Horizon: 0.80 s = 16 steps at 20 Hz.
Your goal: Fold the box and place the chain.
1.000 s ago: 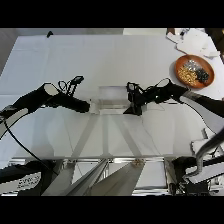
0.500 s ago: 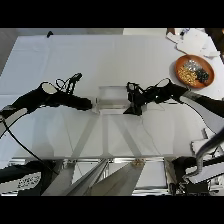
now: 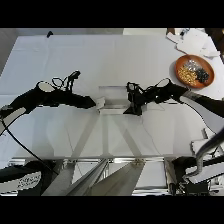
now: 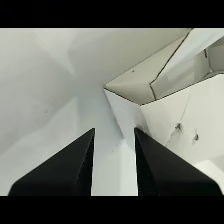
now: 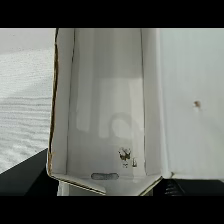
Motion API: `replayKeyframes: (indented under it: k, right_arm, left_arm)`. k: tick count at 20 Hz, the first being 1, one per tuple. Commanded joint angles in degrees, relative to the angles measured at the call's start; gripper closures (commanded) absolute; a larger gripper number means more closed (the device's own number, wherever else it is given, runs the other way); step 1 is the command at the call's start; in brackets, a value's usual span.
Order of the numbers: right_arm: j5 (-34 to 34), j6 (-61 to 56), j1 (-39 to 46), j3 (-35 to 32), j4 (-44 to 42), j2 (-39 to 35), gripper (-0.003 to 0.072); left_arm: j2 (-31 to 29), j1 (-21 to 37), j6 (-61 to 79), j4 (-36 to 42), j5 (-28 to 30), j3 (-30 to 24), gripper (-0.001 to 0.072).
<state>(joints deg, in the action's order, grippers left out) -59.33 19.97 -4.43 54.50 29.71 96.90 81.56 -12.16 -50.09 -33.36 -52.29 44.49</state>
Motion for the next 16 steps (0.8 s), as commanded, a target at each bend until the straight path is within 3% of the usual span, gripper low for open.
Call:
replayKeyframes:
  k: [1,6,10,16]
  right_arm:
    - [0.0,0.0,0.0,0.0,0.0,0.0,0.0230]
    - [0.0,0.0,0.0,0.0,0.0,0.0,0.0230]
    - [0.0,0.0,0.0,0.0,0.0,0.0,0.0230]
    - [0.0,0.0,0.0,0.0,0.0,0.0,0.0230]
  left_arm:
    - [0.0,0.1,1.5,1.9,-0.5,0.0,0.0426]
    - [0.0,0.7,1.4,2.1,-1.0,0.0,0.0432]
    - [0.0,3.3,1.6,6.6,-3.3,0.0,0.0435]
    - [0.2,0.0,4.1,7.0,-3.7,0.0,0.0419]
